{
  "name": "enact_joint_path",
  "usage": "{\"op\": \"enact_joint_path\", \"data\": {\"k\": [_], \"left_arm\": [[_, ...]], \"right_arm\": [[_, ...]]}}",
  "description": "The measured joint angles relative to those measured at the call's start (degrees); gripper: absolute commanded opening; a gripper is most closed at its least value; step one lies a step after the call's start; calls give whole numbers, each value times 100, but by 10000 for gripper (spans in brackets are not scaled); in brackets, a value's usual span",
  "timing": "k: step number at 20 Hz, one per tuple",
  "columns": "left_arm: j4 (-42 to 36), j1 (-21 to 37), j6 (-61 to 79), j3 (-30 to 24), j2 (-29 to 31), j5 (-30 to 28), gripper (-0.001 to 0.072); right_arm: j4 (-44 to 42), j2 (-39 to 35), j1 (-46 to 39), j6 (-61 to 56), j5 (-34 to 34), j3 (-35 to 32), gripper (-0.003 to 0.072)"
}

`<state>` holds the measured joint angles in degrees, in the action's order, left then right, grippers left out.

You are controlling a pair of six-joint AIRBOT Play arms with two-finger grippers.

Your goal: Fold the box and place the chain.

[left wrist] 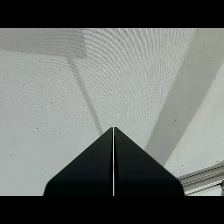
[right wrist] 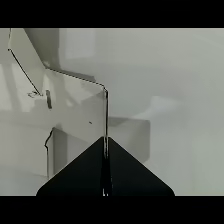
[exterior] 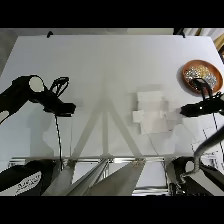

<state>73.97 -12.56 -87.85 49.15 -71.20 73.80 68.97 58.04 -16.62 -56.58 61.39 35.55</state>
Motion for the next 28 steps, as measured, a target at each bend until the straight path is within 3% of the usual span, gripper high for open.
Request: {"op": "enact_joint_path", "data": {"k": [4,10,17,18,19,20,23,26,28], "left_arm": [[2,-2,2,0,0,0,11],[-15,-2,0,0,0,-81,11],[15,-2,374,0,0,-214,15],[87,-2,481,0,0,-205,115],[144,0,625,0,0,-192,326],[151,0,815,0,0,-197,404],[-393,22,1821,0,-11,-487,404],[-1834,144,3237,0,-136,-765,415],[-2848,251,4118,0,-339,-752,500]], "right_arm": [[-693,-800,1290,-278,-686,-542,13],[-883,-1091,3073,-1128,-1611,-743,13],[-297,-1130,3759,-2004,-2002,-776,14],[-264,-1132,3786,-2033,-2009,-776,14],[-243,-1132,3803,-2068,-2013,-776,14],[-223,-1132,3814,-2105,-2015,-776,14],[-197,-1132,3834,-2146,-2020,-776,14],[-186,-1132,3840,-2214,-2022,-776,14],[-186,-1132,3842,-2258,-2020,-776,14]]}}
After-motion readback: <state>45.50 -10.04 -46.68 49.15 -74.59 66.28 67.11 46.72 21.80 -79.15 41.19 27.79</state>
